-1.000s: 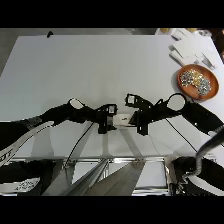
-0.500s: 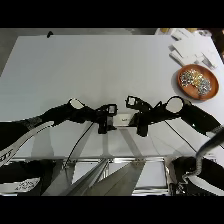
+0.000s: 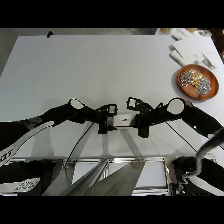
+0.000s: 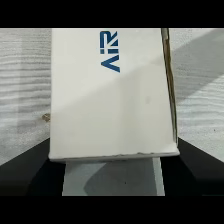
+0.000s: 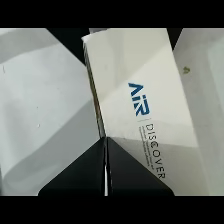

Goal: Fold the box and place the chain.

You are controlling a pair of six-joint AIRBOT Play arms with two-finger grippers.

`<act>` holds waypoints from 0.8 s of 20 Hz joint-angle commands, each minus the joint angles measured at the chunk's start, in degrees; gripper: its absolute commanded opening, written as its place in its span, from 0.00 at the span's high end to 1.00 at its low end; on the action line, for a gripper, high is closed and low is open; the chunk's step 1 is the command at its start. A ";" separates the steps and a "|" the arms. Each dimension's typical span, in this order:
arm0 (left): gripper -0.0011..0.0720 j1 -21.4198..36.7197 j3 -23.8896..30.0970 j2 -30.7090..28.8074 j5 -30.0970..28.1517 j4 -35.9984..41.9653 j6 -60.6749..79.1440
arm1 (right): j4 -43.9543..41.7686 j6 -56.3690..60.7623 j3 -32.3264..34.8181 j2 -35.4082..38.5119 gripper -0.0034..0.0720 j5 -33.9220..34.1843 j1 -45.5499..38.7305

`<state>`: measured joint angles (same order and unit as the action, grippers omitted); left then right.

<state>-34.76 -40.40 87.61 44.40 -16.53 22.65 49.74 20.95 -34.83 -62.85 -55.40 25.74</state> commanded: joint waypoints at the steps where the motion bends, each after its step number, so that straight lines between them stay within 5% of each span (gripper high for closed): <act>1: 0.56 0.04 -0.02 -0.04 0.00 -0.20 0.22 | -0.90 0.00 -0.11 3.21 0.93 2.16 -0.04; 5: 0.56 0.02 -0.02 -0.02 -0.02 -0.22 0.22 | -0.81 0.37 -0.11 5.51 0.93 2.80 -0.57; 8: 0.56 0.04 -0.02 -0.04 -0.02 -0.20 0.22 | 3.23 11.10 -0.48 8.70 0.93 0.55 -5.73; 14: 0.56 0.04 -0.02 -0.04 0.00 -0.20 0.22 | 39.47 53.02 -0.50 10.45 0.93 -8.50 -23.78; 16: 0.56 0.04 -0.02 -0.02 0.00 -0.20 0.22 | 43.85 58.07 -0.50 10.47 0.93 -9.60 -30.27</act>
<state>-34.76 -40.40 87.61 44.42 -16.71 22.92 79.66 62.11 -35.27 -52.75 -61.84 3.88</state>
